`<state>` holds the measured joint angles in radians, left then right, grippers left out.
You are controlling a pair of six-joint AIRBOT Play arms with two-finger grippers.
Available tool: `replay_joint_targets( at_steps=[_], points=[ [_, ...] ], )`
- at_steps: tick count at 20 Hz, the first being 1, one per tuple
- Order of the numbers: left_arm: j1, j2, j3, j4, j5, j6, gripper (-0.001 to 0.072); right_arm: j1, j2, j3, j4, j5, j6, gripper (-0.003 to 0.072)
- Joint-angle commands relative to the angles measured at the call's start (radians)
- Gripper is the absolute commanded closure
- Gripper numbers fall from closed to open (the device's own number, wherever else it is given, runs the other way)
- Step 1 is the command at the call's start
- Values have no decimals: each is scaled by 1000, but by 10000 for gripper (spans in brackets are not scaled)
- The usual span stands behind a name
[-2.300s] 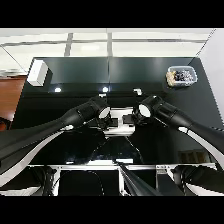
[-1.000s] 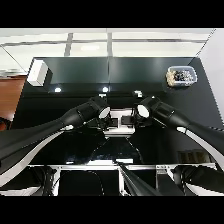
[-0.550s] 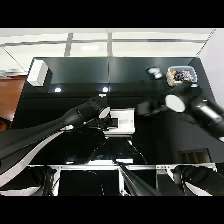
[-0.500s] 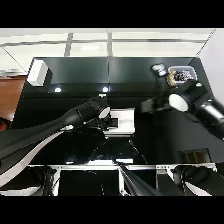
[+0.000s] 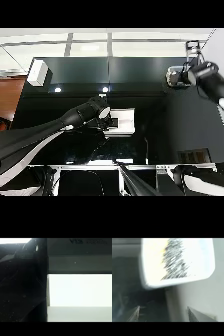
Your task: Fold the box and place the chain.
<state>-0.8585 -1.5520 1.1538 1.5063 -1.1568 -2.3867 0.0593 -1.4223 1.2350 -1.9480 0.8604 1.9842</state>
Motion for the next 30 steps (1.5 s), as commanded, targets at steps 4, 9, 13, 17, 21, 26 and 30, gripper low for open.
replay_joint_targets(
  at_steps=[4, 9, 13, 17, 21, 26, 30],
  points=[
    [0, 0, 0, 0, 0, 0, 678, -227, -454, 497, 407, 98, -127, 75],
    [0, 0, 0, 0, 0, 0, 678, -230, -563, 567, 396, 76, -160, 92],
    [0, 0, 0, 0, 0, 0, 678, -230, -588, 567, 376, 91, -161, 370],
    [0, 0, 0, 0, 0, 0, 678, -230, -547, 621, 377, 158, -232, 672],
    [0, 0, 0, 0, 0, 0, 678, -230, -435, 661, 377, 211, -325, 672],
    [0, 0, 0, 0, 0, 0, 678, -229, -269, 661, 429, 265, -441, 673],
    [0, 0, 0, 0, 0, 0, 678, -200, -88, 660, 469, 287, -521, 674]
  ],
)
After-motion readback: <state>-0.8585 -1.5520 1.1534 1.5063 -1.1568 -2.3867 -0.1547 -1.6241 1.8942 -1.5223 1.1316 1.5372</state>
